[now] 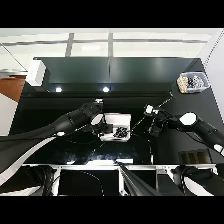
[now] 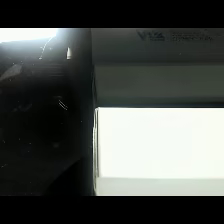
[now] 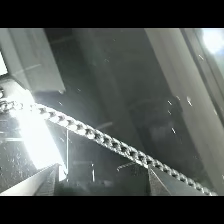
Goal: Fold the box and place the chain.
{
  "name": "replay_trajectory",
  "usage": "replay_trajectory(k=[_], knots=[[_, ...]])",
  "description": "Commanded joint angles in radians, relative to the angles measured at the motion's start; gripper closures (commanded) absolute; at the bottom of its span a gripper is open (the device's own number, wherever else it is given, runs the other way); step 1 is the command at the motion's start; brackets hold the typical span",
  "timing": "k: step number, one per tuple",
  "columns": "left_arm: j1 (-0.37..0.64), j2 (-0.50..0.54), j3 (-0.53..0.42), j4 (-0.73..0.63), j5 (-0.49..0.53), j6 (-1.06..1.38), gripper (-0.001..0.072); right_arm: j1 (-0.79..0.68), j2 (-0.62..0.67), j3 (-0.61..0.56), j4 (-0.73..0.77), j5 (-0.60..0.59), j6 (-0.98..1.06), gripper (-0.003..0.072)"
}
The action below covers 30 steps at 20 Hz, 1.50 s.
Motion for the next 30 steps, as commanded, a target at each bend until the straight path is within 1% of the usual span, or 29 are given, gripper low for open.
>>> replay_trajectory(k=[1,4,7,9,11,12,15,19,22,23,24,26,30], knots=[[0.001,-0.001,0.0,0.0,0.002,0.0,0.0678,0.0,-0.052,0.015,0.085,-0.006,-0.153,0.0116],[0.001,-0.001,0.0,0.0,0.001,0.0,0.0678,0.001,-0.093,0.043,0.134,-0.006,-0.181,0.0117],[0.001,-0.001,0.0,0.0,0.001,0.0,0.0678,0.001,-0.113,0.064,0.137,0.002,-0.181,0.0117],[0.001,-0.001,0.0,0.0,0.001,0.0,0.0678,0.0,-0.113,0.066,0.137,0.035,-0.177,0.0119],[0.001,-0.001,0.0,0.001,0.001,0.0,0.0678,0.0,-0.113,0.066,0.136,0.065,-0.177,0.0356],[0.001,-0.001,0.0,0.0,0.001,0.0,0.0678,0.001,-0.113,0.066,0.136,0.067,-0.176,0.0377],[0.001,-0.001,0.0,0.0,0.001,0.0,0.0678,0.001,-0.122,0.066,0.127,0.067,-0.158,0.0376],[0.001,-0.001,0.0,0.0,0.001,0.0,0.0678,0.002,-0.131,0.066,0.068,0.074,-0.15,0.0377],[0.001,-0.001,0.0,0.0,0.001,0.0,0.0678,0.002,-0.132,0.066,0.068,0.074,-0.15,0.0378],[0.001,-0.001,0.0,0.0,0.001,0.0,0.0678,0.002,-0.132,0.066,0.068,0.074,-0.15,0.0412],[0.001,-0.001,0.0,0.0,0.001,0.0,0.0678,0.002,-0.132,0.066,0.068,0.074,-0.15,0.0626],[0.001,-0.001,0.0,0.0,0.001,0.0,0.0678,0.002,-0.132,0.066,0.069,0.074,-0.144,0.0623],[0.001,-0.001,0.0,0.0,0.001,0.0,0.0678,0.002,-0.121,0.082,0.068,0.071,-0.047,0.0625]])
